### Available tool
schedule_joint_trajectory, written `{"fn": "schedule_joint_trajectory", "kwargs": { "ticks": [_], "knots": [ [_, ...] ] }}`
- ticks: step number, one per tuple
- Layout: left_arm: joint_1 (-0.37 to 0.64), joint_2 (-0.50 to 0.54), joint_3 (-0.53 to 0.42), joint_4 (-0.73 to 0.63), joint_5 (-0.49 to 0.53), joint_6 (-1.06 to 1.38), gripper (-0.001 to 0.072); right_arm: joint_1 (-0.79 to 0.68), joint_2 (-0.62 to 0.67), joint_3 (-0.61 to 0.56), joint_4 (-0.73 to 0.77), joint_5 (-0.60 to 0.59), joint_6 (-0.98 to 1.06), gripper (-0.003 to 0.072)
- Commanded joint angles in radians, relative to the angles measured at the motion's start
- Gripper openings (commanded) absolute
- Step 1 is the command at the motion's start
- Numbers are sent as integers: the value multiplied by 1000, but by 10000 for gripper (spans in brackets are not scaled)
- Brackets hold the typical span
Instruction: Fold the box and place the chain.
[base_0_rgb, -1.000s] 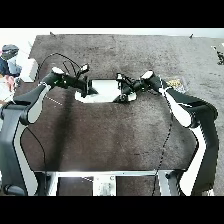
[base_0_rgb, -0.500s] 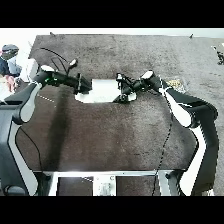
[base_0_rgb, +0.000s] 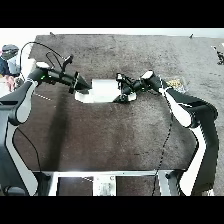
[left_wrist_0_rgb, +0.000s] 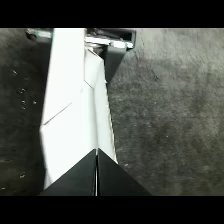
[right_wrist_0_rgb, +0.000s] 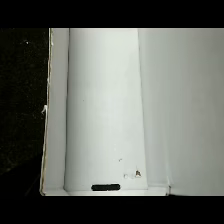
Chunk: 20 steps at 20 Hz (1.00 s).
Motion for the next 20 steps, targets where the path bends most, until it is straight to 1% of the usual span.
{"fn": "schedule_joint_trajectory", "kwargs": {
  "ticks": [1, 4, 5, 7, 8, 11, 16, 20],
  "knots": [
    [-47, 2, 0, 24, 26, -14, 13, 0, 0, 0, 1, 0, 0, 442],
    [-92, 3, 0, 21, 134, -12, 13, 0, 0, 0, 1, 0, 0, 442],
    [-102, 3, 0, -4, 182, -5, 13, 0, 0, 0, 1, 0, 0, 442],
    [-102, 3, 0, -55, 266, -6, 12, 0, 0, 0, 1, 0, 0, 442],
    [-99, 3, 0, -48, 296, -6, 13, 0, 0, 0, 1, 0, 0, 441],
    [-99, 2, 0, 19, 340, -7, 13, 0, 0, 0, 1, 0, 0, 442],
    [-99, -3, 0, 21, 421, -11, 13, 0, 0, 0, 1, 0, 0, 442],
    [-99, -26, -42, 22, 448, -14, 12, 0, 0, 0, 1, 0, 0, 442]
  ]
}}
